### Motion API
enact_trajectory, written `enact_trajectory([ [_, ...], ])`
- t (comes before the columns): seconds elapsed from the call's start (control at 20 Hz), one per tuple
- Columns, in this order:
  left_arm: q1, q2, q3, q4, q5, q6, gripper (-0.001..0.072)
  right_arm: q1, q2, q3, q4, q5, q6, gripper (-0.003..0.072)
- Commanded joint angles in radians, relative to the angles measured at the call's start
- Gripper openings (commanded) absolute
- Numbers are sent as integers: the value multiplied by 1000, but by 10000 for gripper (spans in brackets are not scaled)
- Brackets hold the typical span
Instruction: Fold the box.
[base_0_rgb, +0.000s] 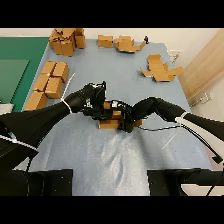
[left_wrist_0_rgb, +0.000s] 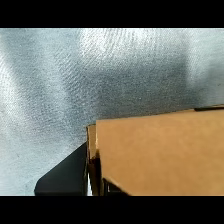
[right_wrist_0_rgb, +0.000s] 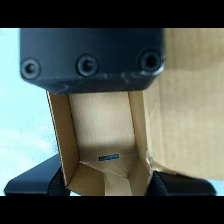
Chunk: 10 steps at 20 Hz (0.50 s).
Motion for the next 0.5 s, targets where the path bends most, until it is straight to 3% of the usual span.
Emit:
enact_trajectory([
  [0.0, 0, -1, 0, -8, 11, 0, 21, 1, 0, 1, 1, 0, 0, 444],
  [0.05, -3, -1, 0, -11, 19, -1, 234, 1, 0, 1, 1, 0, 0, 444],
  [0.1, -6, -1, 0, -9, 21, -11, 386, 1, 0, 1, 1, 0, 1, 444],
  [0.4, -6, -16, 0, 5, 10, -21, 384, 1, 0, 1, 1, 0, 1, 444],
  [0.45, -6, -27, 0, 5, -5, -26, 352, 1, 0, 1, 1, 0, 0, 445],
])
